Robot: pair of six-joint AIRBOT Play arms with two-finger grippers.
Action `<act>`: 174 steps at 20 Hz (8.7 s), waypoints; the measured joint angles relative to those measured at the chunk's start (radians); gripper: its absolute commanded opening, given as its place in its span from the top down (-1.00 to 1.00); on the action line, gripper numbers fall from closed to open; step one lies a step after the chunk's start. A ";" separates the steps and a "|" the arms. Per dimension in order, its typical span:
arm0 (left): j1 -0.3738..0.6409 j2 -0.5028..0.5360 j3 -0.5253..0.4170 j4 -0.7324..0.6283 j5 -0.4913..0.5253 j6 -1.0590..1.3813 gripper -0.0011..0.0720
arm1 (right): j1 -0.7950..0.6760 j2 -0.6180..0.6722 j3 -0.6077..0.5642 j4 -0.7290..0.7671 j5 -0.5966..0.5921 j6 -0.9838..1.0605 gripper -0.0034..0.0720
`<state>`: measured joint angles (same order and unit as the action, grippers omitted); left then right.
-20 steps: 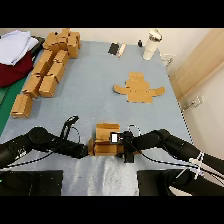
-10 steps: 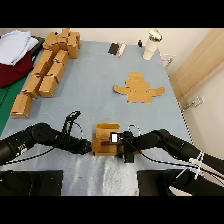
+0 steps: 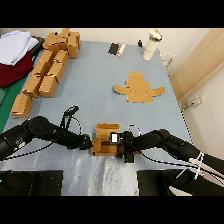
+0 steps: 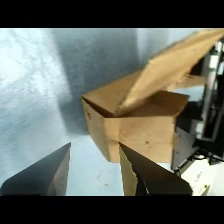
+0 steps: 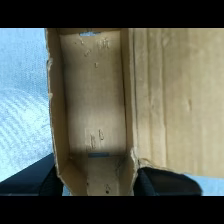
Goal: Fold the box.
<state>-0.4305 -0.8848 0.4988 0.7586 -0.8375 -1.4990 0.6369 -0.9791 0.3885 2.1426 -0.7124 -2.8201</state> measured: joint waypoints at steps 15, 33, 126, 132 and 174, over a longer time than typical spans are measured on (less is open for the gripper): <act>-0.031 -0.047 0.011 -0.028 0.028 0.046 -0.31 | 0.000 0.000 0.000 0.000 0.000 0.000 -0.12; -0.381 -0.261 0.272 0.472 0.007 -0.648 -0.31 | 0.000 0.000 0.000 0.000 0.000 0.000 -0.11; -0.099 -0.256 -0.058 -0.385 0.202 1.820 -0.50 | 0.000 0.000 0.000 0.000 0.000 0.000 -0.11; -0.101 -0.262 -0.052 -0.384 0.203 1.816 -0.44 | 0.000 0.000 0.000 0.000 0.000 0.000 -0.11; -0.101 -0.264 -0.052 -0.384 0.203 1.817 -0.44 | -0.002 0.163 0.042 -0.245 -0.189 0.254 -1.00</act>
<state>-0.5320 -1.1484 0.4465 0.3744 -0.6342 0.3183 0.6350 -0.8165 0.4309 1.8977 -0.9012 -2.5664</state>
